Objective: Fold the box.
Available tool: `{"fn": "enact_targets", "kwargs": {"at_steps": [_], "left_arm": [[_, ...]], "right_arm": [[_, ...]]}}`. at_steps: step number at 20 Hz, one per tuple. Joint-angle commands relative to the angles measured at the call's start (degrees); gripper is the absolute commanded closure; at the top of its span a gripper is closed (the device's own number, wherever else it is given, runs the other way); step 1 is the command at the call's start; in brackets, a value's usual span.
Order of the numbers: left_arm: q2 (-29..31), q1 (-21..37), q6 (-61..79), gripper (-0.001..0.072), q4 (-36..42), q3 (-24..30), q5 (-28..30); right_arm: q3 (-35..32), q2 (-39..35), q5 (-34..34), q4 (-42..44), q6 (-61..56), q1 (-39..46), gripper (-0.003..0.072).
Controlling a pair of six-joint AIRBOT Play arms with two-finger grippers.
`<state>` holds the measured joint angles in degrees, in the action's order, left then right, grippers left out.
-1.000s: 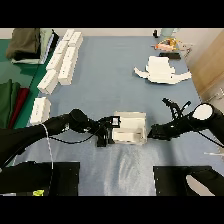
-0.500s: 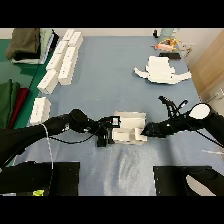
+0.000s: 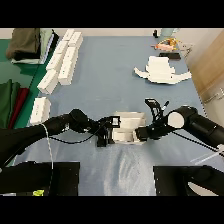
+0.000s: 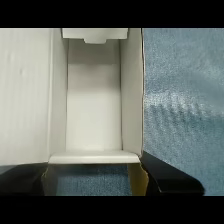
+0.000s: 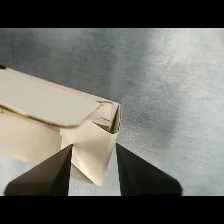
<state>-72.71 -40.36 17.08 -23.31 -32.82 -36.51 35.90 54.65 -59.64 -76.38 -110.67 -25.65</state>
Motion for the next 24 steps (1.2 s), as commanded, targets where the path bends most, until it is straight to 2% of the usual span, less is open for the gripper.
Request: {"fn": "enact_targets", "kwargs": {"at_steps": [1, 5, 9, 10, 11, 12, 13, 17, 19, 22, 24], "left_arm": [[-0.04, 0.02, 0.02, 0.0287, -0.02, -0.04, 0.02], [-0.04, 0.00, 0.02, 0.0287, -0.02, -0.04, 0.00], [-0.04, 0.00, 0.02, 0.0287, -0.02, -0.04, -0.04], [-0.04, 0.00, 0.02, 0.0287, -0.02, -0.04, 0.00], [-0.04, 0.00, 0.02, 0.0287, -0.02, -0.04, 0.00], [-0.04, 0.02, 0.02, 0.0287, -0.02, -0.04, 0.00], [-0.04, 0.00, 0.02, 0.0287, -0.02, -0.04, 0.00], [-0.04, 0.00, 0.02, 0.0287, -0.02, -0.04, 0.00], [-0.04, 0.00, 0.02, 0.0287, -0.02, -0.04, 0.00], [-0.04, 0.02, 0.00, 0.0288, -0.02, -0.04, 0.00], [-0.04, 0.00, 0.02, 0.0287, -0.02, -0.04, 0.00]], "right_arm": [[3.67, 3.58, -2.71, -12.70, -17.99, -8.74, 0.0349], [7.87, 10.40, -5.07, -16.68, -26.14, -14.03, 0.0348], [9.20, 14.08, -8.68, -18.01, -29.46, -14.45, 0.0349], [9.20, 14.34, -8.94, -18.23, -29.51, -14.45, 0.0380], [9.22, 14.43, -8.94, -18.64, -29.46, -14.45, 0.0532], [9.20, 14.43, -8.94, -19.04, -29.46, -14.45, 0.0624], [9.22, 14.43, -8.94, -19.43, -29.44, -14.45, 0.0684], [9.31, 14.38, -8.87, -19.67, -29.20, -14.47, 0.0682], [9.75, 13.94, -9.11, -19.17, -28.26, -14.47, 0.0460], [10.80, 12.85, -10.97, -18.71, -26.84, -14.47, 0.0442], [11.65, 12.20, -12.96, -18.78, -25.88, -14.45, 0.0203]]}}
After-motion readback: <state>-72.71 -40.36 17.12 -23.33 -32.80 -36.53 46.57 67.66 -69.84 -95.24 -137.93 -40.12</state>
